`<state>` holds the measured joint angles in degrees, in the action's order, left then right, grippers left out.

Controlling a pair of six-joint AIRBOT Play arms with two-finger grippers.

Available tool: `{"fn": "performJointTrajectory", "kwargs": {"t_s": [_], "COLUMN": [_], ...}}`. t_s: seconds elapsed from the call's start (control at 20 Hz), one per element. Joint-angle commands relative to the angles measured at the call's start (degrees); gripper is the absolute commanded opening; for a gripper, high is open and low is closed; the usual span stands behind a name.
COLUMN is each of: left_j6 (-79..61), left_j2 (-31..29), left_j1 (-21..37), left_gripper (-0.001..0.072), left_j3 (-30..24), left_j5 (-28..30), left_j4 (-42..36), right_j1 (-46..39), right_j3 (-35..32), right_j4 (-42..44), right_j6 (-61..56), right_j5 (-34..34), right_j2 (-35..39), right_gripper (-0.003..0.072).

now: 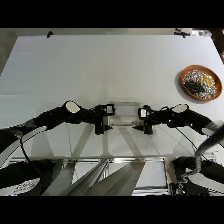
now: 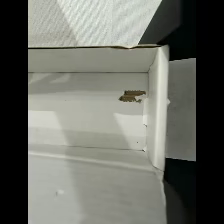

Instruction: Fold the box and place the chain.

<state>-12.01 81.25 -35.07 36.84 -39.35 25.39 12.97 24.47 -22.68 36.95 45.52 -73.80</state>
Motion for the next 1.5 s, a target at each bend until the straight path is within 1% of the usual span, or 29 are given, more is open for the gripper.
{"fn": "performJointTrajectory", "kwargs": {"t_s": [0.0, 0.7, 0.75, 0.8, 0.9, 0.95, 1.0, 1.05, 1.25, 1.35, 1.45], "left_j6": [0.00, 0.02, 0.00, 0.00, 0.02, 0.00, 0.02, 0.00, 0.02, 0.02, 0.00], "left_j2": [0.02, 0.02, 0.02, 0.02, 0.02, 0.02, 0.02, 0.02, 0.02, 0.02, 0.02], "left_j1": [-0.02, -0.04, -0.02, -0.02, -0.04, -0.04, -0.04, -0.02, -0.02, -0.02, -0.02], "left_gripper": [0.0372, 0.0372, 0.0372, 0.0372, 0.0372, 0.0372, 0.0372, 0.0372, 0.0372, 0.0372, 0.0372], "left_j3": [-0.04, -0.04, -0.04, -0.04, -0.04, -0.04, -0.04, -0.04, -0.04, -0.04, -0.04], "left_j5": [-0.28, -0.31, -0.31, -0.31, -0.28, -0.28, -0.28, -0.28, -0.28, -0.31, -0.28], "left_j4": [-0.02, -0.02, -0.02, -0.02, -0.02, -0.02, -0.02, -0.02, -0.02, -0.02, -0.02], "right_j1": [0.00, 0.00, 0.00, 0.00, 0.00, 0.00, 0.00, -0.02, -0.24, -1.46, -3.34], "right_j3": [0.04, 0.04, 0.04, 0.04, 0.04, 0.04, 0.04, 0.04, 0.04, 0.04, 0.04], "right_j4": [0.02, -0.04, -0.07, -0.07, 0.02, 0.00, 0.00, 0.00, -0.70, -4.11, -9.60], "right_j6": [-0.02, -0.90, -0.90, -0.90, -0.94, -0.94, -0.94, -0.98, -4.13, -7.43, -13.68], "right_j5": [0.11, 0.33, 0.33, 0.35, 0.63, 1.03, 1.11, 0.96, 0.44, 0.04, 0.50], "right_j2": [0.04, 0.11, 0.11, 0.11, 0.11, 0.11, 0.11, 0.13, 2.40, 4.61, 6.82], "right_gripper": [0.0463, 0.0459, 0.0422, 0.0361, 0.0368, 0.0436, 0.0589, 0.0715, 0.0710, 0.0710, 0.0711]}}
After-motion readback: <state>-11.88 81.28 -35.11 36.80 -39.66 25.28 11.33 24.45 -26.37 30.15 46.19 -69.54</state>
